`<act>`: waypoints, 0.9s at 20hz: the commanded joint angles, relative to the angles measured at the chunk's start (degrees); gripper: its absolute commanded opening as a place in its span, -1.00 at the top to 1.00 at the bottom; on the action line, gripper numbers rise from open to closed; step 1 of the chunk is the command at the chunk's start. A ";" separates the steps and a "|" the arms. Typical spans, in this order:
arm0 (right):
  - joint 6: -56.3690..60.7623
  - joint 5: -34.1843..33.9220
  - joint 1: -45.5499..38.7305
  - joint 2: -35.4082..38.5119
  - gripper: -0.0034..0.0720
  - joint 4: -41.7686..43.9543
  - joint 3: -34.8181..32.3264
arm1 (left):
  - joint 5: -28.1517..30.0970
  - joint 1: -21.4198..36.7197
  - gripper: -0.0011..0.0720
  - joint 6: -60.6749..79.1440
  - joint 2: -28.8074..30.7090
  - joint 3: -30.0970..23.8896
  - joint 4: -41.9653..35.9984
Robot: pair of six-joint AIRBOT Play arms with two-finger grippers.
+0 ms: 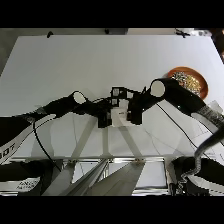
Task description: Fold the box and place the chain.
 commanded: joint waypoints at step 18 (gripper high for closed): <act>-5.88 -1.29 0.55 3.28 -0.28 0.20 -0.52 | 0.00 -0.02 0.50 0.00 0.02 -0.04 0.02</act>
